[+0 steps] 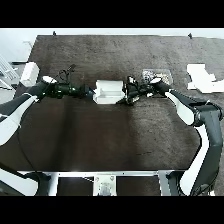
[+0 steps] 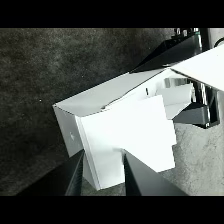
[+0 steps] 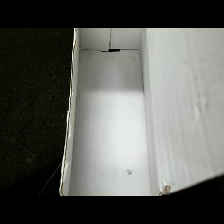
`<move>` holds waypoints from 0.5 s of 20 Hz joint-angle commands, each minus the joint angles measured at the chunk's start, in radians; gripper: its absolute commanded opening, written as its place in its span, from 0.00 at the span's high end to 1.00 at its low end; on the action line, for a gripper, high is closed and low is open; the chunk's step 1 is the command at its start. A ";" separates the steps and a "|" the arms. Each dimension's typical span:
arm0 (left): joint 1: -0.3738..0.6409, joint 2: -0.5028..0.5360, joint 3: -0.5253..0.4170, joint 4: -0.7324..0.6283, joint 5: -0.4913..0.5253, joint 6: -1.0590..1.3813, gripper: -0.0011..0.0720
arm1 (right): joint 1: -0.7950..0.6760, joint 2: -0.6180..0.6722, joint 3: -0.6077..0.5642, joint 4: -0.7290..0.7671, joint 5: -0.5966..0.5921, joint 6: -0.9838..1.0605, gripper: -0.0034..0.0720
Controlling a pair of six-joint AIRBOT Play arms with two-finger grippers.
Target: Fold the box and place the chain.
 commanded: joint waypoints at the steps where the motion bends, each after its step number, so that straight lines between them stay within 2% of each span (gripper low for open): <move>1: -0.022 0.002 0.001 -0.001 0.031 -0.040 0.58 | 0.000 0.000 0.000 0.000 0.000 0.000 0.27; 6: -0.029 0.003 0.039 0.037 0.025 -0.120 0.58 | 0.000 0.000 0.000 0.000 0.000 0.000 0.27; 10: -0.072 0.003 0.077 0.182 0.036 -0.290 0.58 | 0.001 0.000 0.000 0.000 0.000 0.000 0.27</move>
